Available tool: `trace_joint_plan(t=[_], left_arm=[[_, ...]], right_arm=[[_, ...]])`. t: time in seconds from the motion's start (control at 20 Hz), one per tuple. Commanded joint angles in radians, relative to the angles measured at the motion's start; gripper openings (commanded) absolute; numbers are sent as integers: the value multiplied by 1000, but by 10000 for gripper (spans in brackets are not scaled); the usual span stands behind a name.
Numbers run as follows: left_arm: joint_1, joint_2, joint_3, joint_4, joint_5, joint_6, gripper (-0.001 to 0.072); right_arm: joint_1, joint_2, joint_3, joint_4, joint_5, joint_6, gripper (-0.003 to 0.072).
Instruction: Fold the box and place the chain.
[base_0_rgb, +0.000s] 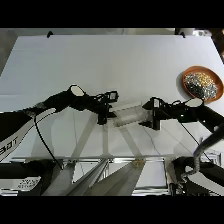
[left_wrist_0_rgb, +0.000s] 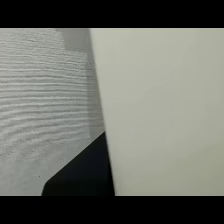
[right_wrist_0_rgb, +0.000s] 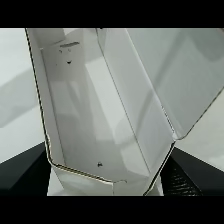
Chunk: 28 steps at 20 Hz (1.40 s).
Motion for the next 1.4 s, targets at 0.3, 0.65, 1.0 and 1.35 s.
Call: trace_joint_plan(t=[0.3, 0.65, 1.0, 1.35], left_arm=[[0, 0, 0, 0, -1, 1, 13], [0, 0, 0, 0, -1, 0, 13], [0, 0, 0, 0, -1, 0, 13], [0, 0, 0, 0, -1, 0, 13]], right_arm=[[68, -28, 2, -30, -61, 3, 554], [68, -53, -21, -80, -117, 3, 514], [68, -76, -27, -94, -126, -6, 514], [-38, -83, -27, -68, -81, -148, 513]])
